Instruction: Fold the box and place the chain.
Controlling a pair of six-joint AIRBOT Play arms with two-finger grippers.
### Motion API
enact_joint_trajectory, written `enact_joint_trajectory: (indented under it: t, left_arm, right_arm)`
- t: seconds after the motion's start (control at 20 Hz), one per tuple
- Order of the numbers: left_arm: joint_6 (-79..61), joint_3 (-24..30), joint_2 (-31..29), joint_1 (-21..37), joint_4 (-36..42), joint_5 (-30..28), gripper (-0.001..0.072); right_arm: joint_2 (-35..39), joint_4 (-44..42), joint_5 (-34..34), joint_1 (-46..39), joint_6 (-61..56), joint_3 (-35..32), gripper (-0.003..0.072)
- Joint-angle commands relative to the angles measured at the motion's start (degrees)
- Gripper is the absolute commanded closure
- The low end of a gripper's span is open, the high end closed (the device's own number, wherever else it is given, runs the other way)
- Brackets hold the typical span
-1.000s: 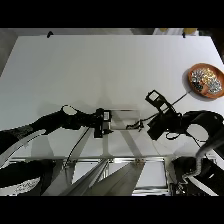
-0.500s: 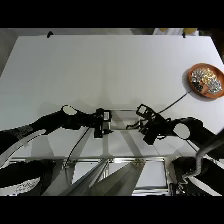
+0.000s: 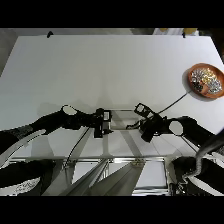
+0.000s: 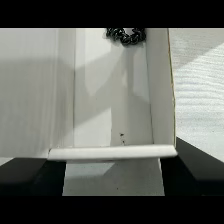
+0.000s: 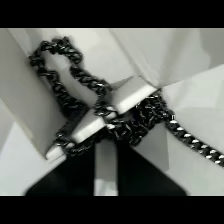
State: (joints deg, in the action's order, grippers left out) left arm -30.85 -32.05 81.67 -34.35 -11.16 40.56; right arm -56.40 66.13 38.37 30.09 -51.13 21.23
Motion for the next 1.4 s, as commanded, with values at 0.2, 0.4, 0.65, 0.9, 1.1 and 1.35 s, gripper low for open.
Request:
enact_joint_trajectory:
  t: [0.2, 0.4, 0.65, 0.9, 1.1, 1.35]
  left_arm:
    - [0.0, 0.0, 0.0, 0.0, 0.0, 0.0, 0.0576]
    - [0.0, 0.0, 0.0, 0.0, 0.0, 0.0, 0.0576]
    - [0.0, 0.0, 0.0, 0.0, 0.0, 0.0, 0.0576]
    - [0.0, 0.0, 0.0, 0.0, 0.0, 0.0, 0.0576]
    - [0.0, 0.0, 0.0, 0.0, 0.0, 0.0, 0.0576]
    - [0.0, 0.0, 0.0, 0.0, 0.0, 0.0, 0.0576]
  right_arm:
    - [4.7, 6.4, 4.3, 0.0, -5.3, 0.0, 0.0674]
    - [10.6, 8.7, 10.0, 0.0, -7.7, 1.8, 0.0675]
    - [12.3, 8.4, 14.4, 0.0, -8.6, 8.7, 0.0674]
    - [7.9, 8.4, 13.2, 0.0, -0.2, 7.1, 0.0534]
    - [2.0, 8.4, 10.4, 0.0, 3.3, 5.5, 0.0461]
    - [-2.4, 3.8, 6.4, 0.0, 13.2, 5.5, 0.0461]
